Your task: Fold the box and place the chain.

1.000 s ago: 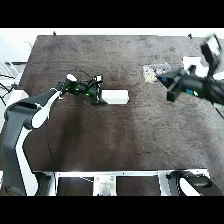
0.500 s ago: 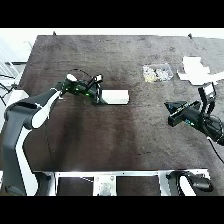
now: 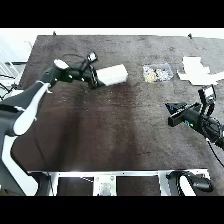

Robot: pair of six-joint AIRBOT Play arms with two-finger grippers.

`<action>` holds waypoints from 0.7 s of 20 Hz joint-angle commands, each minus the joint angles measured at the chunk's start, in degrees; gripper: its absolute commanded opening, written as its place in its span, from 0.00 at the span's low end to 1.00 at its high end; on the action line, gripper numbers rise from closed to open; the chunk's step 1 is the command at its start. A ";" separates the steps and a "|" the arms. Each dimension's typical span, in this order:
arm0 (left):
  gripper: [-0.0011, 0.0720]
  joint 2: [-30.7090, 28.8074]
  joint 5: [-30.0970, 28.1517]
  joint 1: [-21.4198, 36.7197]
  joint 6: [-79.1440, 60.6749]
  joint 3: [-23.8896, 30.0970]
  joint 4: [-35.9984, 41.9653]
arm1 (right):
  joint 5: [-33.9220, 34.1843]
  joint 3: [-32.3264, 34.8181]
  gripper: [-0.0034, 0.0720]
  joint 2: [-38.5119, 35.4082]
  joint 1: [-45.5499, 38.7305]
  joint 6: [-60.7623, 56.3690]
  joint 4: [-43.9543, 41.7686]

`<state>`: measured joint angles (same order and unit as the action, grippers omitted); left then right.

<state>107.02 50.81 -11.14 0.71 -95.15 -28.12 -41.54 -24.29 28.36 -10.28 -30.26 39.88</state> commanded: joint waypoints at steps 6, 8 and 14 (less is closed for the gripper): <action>0.03 -8.09 -23.15 15.30 22.71 0.28 -5.09 | 0.63 0.07 0.07 -0.04 0.00 0.02 -0.39; 0.03 -8.00 -22.01 19.67 27.82 0.48 -8.92 | 0.66 0.07 0.07 -0.04 0.00 0.00 -0.42; 0.03 -6.58 -17.88 29.81 35.95 0.46 -17.20 | 0.66 0.07 0.07 -0.04 0.00 0.00 -0.44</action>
